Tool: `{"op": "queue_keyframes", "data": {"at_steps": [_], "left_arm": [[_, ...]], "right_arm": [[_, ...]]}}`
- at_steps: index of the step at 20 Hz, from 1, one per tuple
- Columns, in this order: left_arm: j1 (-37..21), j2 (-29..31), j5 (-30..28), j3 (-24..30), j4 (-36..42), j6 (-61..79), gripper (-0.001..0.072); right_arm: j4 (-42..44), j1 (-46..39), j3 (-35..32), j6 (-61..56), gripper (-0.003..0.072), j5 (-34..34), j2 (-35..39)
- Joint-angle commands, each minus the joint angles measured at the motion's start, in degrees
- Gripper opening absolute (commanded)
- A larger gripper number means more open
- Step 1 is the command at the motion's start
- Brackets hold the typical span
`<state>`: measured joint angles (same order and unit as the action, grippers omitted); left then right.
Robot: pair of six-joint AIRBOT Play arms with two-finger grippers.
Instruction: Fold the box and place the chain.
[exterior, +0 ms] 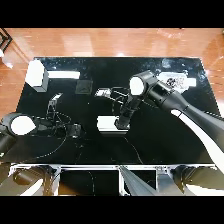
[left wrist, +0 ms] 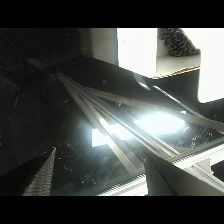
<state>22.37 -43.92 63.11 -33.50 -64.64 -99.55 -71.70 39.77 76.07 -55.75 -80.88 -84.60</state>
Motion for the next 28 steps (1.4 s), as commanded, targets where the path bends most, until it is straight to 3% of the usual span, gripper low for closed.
{"op": "queue_keyframes", "data": {"at_steps": [1, 7, 8, 9, 10, 18, 19, 20, 21, 28], "left_arm": [[0.0, 0.0, -0.1, 0.0, 0.0, 0.1, 0.0642], [0.0, 0.0, -0.1, 0.0, 0.0, 0.1, 0.0642], [0.0, 0.0, -0.1, 0.0, 0.0, 0.1, 0.0642], [0.0, 0.0, -0.1, 0.0, 0.0, 0.1, 0.0642], [0.0, 0.0, -0.1, 0.0, 0.0, 0.1, 0.0642], [0.0, 0.0, -0.1, 0.0, 0.0, 0.1, 0.0642], [0.0, 0.0, -0.1, 0.0, -0.1, 0.1, 0.0642], [0.0, 0.0, -0.1, 0.0, -0.1, 0.1, 0.0642], [0.0, 0.0, -0.1, 0.0, -0.1, 0.1, 0.0642], [0.0, 0.0, -0.1, 0.0, -0.1, 0.2, 0.0642]], "right_arm": [[-0.2, 0.6, -2.1, 0.0, 0.07, 5.1, 0.6], [-0.4, 0.6, -2.1, 0.0, 0.0699, 5.1, 0.6], [-0.3, 0.6, -2.1, 0.0, 0.0675, 5.3, 0.6], [-0.3, 0.6, -2.1, 0.0, 0.0551, 5.2, 0.6], [-0.3, 0.6, -2.1, 0.0, 0.0528, 5.3, 0.6], [-0.6, 0.6, -2.1, 0.0, 0.0527, 5.2, 0.6], [-1.0, 0.6, -2.1, 0.1, 0.0531, 5.2, 0.6], [-0.6, 0.6, -2.1, 1.6, 0.0666, 5.0, 0.6], [-0.1, 0.6, -2.1, 3.0, 0.071, 4.8, 0.6], [3.0, 0.6, 1.5, 2.1, 0.0708, -1.2, 1.8]]}}
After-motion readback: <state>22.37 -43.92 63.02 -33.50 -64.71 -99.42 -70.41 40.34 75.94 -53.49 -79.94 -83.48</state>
